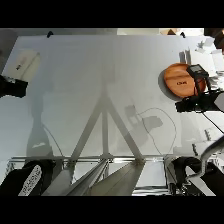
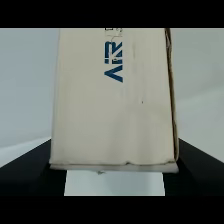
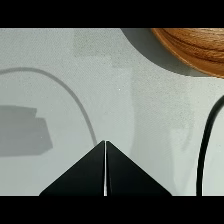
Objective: Fold the box and place the chain.
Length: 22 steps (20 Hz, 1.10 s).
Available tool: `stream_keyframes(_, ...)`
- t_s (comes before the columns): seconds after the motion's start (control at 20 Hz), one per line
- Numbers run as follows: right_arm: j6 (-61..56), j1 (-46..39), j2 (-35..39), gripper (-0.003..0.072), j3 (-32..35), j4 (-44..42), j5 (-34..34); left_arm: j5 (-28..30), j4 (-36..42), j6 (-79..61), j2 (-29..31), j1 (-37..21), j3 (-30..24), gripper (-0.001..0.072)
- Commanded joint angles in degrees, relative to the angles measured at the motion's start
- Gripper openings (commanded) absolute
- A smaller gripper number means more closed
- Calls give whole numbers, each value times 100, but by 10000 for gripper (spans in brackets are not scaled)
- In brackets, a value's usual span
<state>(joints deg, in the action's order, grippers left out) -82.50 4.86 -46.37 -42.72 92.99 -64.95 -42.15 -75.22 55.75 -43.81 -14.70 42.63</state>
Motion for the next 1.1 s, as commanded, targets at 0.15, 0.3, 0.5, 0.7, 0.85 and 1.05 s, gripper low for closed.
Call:
stream_keyframes(0.15,-2,-4,4,11,0,-2,0,1950,1388,-245,-339,-164,-1572,6)
stream_keyframes(0.3,-2,-4,4,11,-2,-2,0,1727,1392,-1233,-931,118,-1794,8)
stream_keyframes(0.5,-2,-4,4,11,0,-2,0,1814,1565,-1185,-1751,192,-1794,18)
stream_keyframes(0.7,-2,-4,4,11,0,-2,0,2157,1532,-1211,-2256,192,-1794,93)
stream_keyframes(0.85,-2,-4,4,11,0,-2,0,2177,1495,-1231,-2199,192,-1794,695)
stream_keyframes(1.05,-2,-4,4,11,0,-2,0,2026,1493,-1231,-1707,192,-1792,696)
